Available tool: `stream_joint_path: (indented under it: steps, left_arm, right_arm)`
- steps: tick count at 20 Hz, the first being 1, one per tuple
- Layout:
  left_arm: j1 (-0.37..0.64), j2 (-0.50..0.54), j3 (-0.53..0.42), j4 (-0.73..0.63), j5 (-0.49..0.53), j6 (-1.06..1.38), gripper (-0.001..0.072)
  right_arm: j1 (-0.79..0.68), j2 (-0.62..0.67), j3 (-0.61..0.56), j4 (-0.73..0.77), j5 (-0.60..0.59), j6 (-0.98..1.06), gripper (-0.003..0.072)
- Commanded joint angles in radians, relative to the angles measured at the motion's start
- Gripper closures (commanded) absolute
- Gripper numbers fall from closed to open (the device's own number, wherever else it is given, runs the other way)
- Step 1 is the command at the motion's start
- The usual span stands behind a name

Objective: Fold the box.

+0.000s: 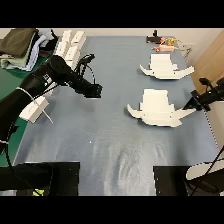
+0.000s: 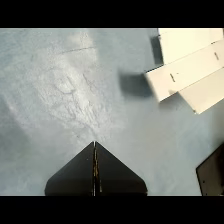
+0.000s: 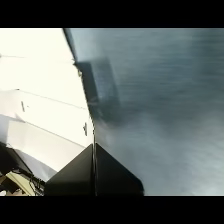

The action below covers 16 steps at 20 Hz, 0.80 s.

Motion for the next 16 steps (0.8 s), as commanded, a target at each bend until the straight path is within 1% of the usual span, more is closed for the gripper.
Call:
stream_joint_path:
  steps: [1, 2, 4, 8, 11, 13, 14, 15, 16]
  left_arm:
    - [0.031, 0.006, -0.004, -0.002, -0.103, -0.029, 0.0694]
    - [0.050, 0.022, -0.018, -0.005, -0.133, -0.028, 0.0694]
    - [0.094, 0.072, -0.069, -0.016, -0.146, -0.023, 0.0694]
    - [0.177, 0.208, -0.220, -0.077, -0.179, 0.044, 0.0694]
    - [0.187, 0.291, -0.340, -0.086, -0.182, 0.067, 0.0694]
    - [0.187, 0.315, -0.394, -0.095, -0.168, 0.085, 0.0694]
    - [0.187, 0.317, -0.408, -0.100, -0.163, 0.092, 0.0693]
    - [0.186, 0.316, -0.412, -0.099, -0.161, 0.092, 0.0692]
    - [0.186, 0.316, -0.411, -0.100, -0.160, 0.092, 0.0693]
  right_arm:
    - [0.139, 0.097, -0.100, 0.082, 0.081, 0.094, 0.0686]
    - [0.192, 0.148, -0.149, 0.082, 0.133, 0.137, 0.0686]
    - [0.296, 0.261, -0.276, 0.071, 0.227, 0.202, 0.0686]
    - [0.486, 0.487, -0.540, 0.053, 0.390, 0.321, 0.0686]
    - [0.593, 0.632, -0.706, 0.021, 0.505, 0.457, 0.0686]
    - [0.647, 0.694, -0.783, 0.005, 0.554, 0.497, 0.0685]
    - [0.663, 0.711, -0.809, 0.005, 0.559, 0.498, 0.0678]
    - [0.671, 0.716, -0.826, 0.003, 0.557, 0.498, 0.0655]
    - [0.673, 0.716, -0.836, 0.001, 0.546, 0.504, 0.0508]
